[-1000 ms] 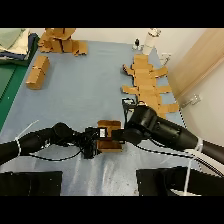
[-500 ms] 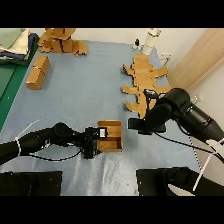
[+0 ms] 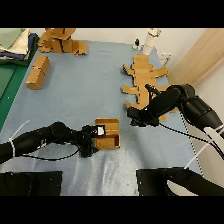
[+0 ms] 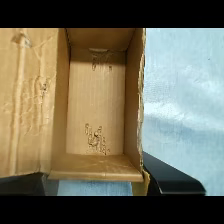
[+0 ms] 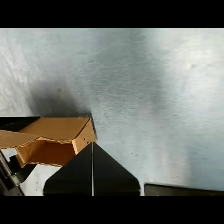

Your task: Fold the box.

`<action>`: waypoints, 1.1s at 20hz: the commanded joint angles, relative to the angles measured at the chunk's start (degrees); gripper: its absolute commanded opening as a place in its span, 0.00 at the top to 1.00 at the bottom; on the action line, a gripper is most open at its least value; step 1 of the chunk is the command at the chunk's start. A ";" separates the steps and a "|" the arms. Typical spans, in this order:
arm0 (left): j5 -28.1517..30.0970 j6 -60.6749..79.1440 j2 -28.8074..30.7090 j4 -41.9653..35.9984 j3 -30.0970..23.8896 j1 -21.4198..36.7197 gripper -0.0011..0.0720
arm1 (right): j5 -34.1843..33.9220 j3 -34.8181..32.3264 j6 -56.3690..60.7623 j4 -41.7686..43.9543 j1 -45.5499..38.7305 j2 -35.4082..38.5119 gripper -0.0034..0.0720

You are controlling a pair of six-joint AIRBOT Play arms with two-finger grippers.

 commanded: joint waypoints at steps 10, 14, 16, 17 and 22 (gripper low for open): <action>-1.03 -13.46 1.27 10.62 -0.02 0.50 0.29 | 3.26 0.00 -15.89 9.38 -2.86 -9.38 0.95; -0.98 -13.29 1.11 10.51 -0.04 0.50 0.29 | 6.78 0.04 -19.15 10.78 -4.55 -10.29 0.95; -0.94 -13.27 1.11 10.49 -0.04 0.50 0.29 | 7.78 0.04 -26.84 16.44 -4.57 -12.92 0.95; -0.83 -13.22 1.11 10.51 -0.04 0.50 0.29 | 8.28 0.04 -31.95 20.83 -4.59 -14.84 0.95; 0.17 -10.10 0.94 9.51 -0.02 0.48 0.29 | 2.60 0.04 -57.99 46.03 -4.52 -24.30 0.96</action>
